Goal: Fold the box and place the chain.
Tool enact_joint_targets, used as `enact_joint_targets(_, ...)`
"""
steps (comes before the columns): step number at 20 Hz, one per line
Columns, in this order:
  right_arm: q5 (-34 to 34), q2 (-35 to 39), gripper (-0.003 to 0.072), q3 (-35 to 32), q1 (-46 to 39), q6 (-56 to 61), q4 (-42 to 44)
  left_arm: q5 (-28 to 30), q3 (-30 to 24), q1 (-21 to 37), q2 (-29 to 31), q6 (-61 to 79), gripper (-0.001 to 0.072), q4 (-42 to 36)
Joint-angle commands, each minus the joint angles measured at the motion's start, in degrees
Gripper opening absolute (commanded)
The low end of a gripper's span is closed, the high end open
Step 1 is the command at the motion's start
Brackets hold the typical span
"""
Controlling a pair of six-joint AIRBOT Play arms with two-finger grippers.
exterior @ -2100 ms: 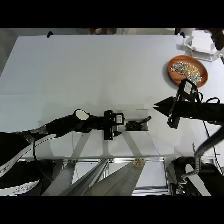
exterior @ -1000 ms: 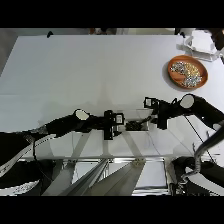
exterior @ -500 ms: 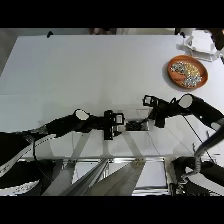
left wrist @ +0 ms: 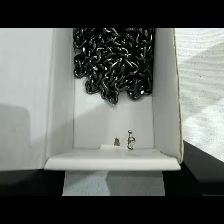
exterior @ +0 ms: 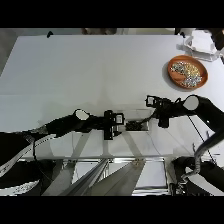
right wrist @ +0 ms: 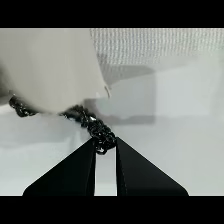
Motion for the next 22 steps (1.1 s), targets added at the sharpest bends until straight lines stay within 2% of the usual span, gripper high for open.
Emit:
enact_joint_targets(1,1.8,9.5,0.0017,0.0,-0.7,2.6,-3.3,0.0,0.0,0.0,0.0,0.0,0.0273,0.0)
enact_joint_targets(7,4.7,27.3,0.0015,0.0,-0.8,3.0,-0.2,0.0,0.0,0.0,0.0,0.0,0.0273,0.0)
enact_joint_targets(12,10.1,35.3,0.0015,0.0,-0.8,3.0,8.2,0.0,0.0,0.0,0.0,0.0,0.0273,0.0)
enact_joint_targets(14,12.8,35.4,0.0015,0.0,-0.8,3.0,13.7,0.0,0.0,0.0,0.0,0.0,0.0273,0.0)
enact_joint_targets(17,13.3,33.7,0.0016,-0.3,-0.8,1.3,25.4,0.0,0.0,0.0,0.0,0.0,0.0273,0.0)
enact_joint_targets(22,13.4,24.1,0.0018,-0.9,-0.8,-4.0,40.4,0.0,0.0,0.0,0.0,0.0,0.0273,0.0)
